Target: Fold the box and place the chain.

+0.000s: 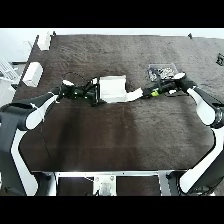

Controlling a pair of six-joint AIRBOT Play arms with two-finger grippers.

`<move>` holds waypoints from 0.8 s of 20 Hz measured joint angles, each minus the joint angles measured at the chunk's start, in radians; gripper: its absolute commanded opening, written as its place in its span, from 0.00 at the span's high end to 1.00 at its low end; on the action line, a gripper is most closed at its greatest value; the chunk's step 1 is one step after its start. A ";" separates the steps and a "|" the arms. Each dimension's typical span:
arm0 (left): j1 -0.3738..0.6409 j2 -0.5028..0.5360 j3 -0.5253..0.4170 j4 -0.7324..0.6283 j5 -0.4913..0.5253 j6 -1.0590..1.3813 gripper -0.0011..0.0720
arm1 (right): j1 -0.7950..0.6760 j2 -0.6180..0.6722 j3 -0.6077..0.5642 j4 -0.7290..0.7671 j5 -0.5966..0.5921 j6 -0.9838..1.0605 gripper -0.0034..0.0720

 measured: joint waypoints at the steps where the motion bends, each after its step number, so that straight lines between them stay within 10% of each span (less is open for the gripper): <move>1: 0.000 0.000 0.000 0.000 0.000 0.000 0.35 | 0.024 -0.002 0.010 0.000 -0.003 0.003 0.94; 9: 0.000 0.000 0.000 0.000 0.000 0.000 0.35 | 0.114 0.014 0.143 -0.004 0.022 0.071 0.94; 11: 0.000 0.000 0.000 0.000 0.000 0.000 0.35 | 0.127 0.016 0.156 -0.003 0.035 0.085 0.59; 16: 0.000 0.000 0.000 0.000 0.000 0.000 0.35 | 0.141 0.017 0.166 -0.002 0.049 0.100 0.50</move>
